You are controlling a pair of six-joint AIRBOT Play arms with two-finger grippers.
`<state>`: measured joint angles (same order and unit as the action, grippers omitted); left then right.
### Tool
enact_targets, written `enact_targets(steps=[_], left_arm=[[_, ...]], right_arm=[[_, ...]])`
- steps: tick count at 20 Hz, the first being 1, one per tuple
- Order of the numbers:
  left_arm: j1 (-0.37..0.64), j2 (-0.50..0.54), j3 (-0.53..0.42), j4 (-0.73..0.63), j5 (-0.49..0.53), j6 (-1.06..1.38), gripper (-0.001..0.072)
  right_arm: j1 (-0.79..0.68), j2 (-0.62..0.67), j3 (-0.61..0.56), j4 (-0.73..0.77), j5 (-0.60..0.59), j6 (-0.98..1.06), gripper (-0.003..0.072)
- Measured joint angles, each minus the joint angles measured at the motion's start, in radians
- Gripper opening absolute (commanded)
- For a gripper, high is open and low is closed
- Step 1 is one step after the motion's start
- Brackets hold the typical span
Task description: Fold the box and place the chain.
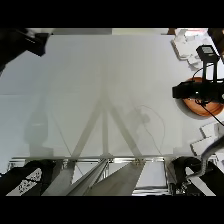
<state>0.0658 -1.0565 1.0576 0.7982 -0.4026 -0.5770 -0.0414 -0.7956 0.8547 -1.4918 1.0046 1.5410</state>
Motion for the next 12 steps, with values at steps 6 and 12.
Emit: enact_targets(steps=[6, 12], left_arm=[[0.204, -0.068, -0.051, 0.227, -0.134, -0.349, 0.0008], [0.229, -0.22, -0.153, 0.318, -0.155, -0.458, 0.0025]], right_arm=[[0.0, 0.0, 0.0, 0.003, -0.007, 0.0, 0.0015], [0.0, 0.0, 0.0, 0.004, -0.043, 0.0, 0.0015]])
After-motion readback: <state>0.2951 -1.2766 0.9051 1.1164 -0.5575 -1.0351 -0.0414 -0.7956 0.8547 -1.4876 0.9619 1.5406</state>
